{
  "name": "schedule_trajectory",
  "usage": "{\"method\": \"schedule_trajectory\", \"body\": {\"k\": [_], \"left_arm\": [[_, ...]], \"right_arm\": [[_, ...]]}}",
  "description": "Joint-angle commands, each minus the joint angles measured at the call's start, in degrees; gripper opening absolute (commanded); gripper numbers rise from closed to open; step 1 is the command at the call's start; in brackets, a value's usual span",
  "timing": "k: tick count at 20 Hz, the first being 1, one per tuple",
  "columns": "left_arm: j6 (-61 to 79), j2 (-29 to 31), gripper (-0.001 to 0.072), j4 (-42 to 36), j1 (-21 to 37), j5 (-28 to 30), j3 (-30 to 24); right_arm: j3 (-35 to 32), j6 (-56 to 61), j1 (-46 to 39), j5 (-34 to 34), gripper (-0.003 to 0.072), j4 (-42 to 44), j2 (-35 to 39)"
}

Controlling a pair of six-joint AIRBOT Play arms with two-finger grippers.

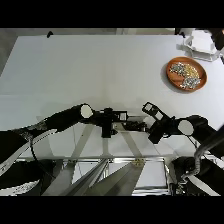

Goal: Fold the box and place the chain.

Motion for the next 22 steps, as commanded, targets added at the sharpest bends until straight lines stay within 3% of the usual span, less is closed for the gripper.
{"method": "schedule_trajectory", "body": {"k": [1, 7, 10, 14, 18, 22], "left_arm": [[0.0, 0.0, 0.0321, 0.0, 0.0, 0.0, 0.0], [0.0, 0.0, 0.0321, 0.0, 0.0, 0.0, 0.0], [0.0, 0.0, 0.0321, 0.0, 0.0, 0.0, 0.0], [0.0, 0.0, 0.0321, 0.0, 0.0, 0.0, 0.0], [0.0, 0.0, 0.0321, 0.0, 0.0, 0.0, 0.0], [0.0, 0.0, 0.0321, 0.0, 0.0, 0.0, 0.0]], "right_arm": [[0.1, 0.1, 0.0, -1.7, 0.0176, -0.1, -3.0], [0.1, 1.7, 0.0, -2.6, 0.0169, 0.0, -6.4], [0.1, 1.7, 0.0, -2.5, 0.003, 1.0, -6.3], [1.6, 1.7, 0.0, -0.5, 0.0009, 1.6, -5.5], [5.2, 1.7, 0.0, 4.5, 0.0009, 1.6, -1.7], [8.7, 1.7, 0.0, 9.4, 0.0009, 1.6, 7.1]]}}
